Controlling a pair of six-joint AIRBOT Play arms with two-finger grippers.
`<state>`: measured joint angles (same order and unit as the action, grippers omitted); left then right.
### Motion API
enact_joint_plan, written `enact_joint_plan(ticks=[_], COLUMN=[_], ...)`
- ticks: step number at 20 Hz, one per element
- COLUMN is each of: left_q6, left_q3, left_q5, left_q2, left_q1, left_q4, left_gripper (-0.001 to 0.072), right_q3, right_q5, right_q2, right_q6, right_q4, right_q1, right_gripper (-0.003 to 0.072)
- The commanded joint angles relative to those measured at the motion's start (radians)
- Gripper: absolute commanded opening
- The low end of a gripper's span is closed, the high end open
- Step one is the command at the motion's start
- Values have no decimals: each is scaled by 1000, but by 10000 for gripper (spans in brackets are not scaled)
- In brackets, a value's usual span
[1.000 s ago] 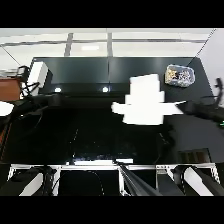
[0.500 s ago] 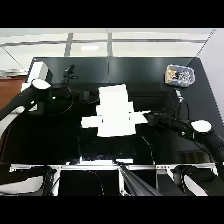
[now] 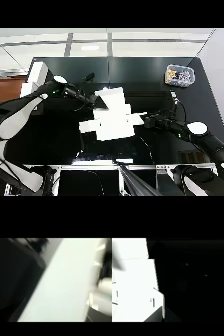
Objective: Fold the box and place the chain.
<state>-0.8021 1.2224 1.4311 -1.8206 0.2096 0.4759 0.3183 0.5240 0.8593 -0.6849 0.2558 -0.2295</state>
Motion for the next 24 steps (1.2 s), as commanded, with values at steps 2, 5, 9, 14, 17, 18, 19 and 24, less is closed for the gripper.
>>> enact_joint_plan(ticks=[2, 5, 9, 14, 17, 18, 19, 24], left_q6=[81, 127, 131, 92, 192, 276, 387, 885], left_q3=[90, 101, 105, 130, 11, -67, -161, -403], left_q5=[153, 161, 186, 185, 64, -29, -154, -569], left_q2=[-56, -59, -90, -36, 145, 227, 319, 533], left_q1=[14, 16, 14, 16, 41, 54, 71, 179], left_q4=[156, 144, 143, 149, 157, 153, 146, 167], left_gripper=[470, 249, 27, 20, 20, 20, 21, 26], right_q3=[0, 0, 0, 176, 292, 303, 303, 303], right_q5=[-1, -1, -15, 258, 478, 486, 480, 426], right_q2=[-1, -1, -1, -2, -2, -2, -2, -2], right_q6=[-1, 0, 0, -171, -201, -201, -201, -174], right_q4=[-1, -1, 16, 428, 659, 698, 715, 622], right_q1=[-3, -3, -3, 153, 238, 251, 257, 233], right_gripper=[16, 16, 296, 708, 702, 703, 702, 702])
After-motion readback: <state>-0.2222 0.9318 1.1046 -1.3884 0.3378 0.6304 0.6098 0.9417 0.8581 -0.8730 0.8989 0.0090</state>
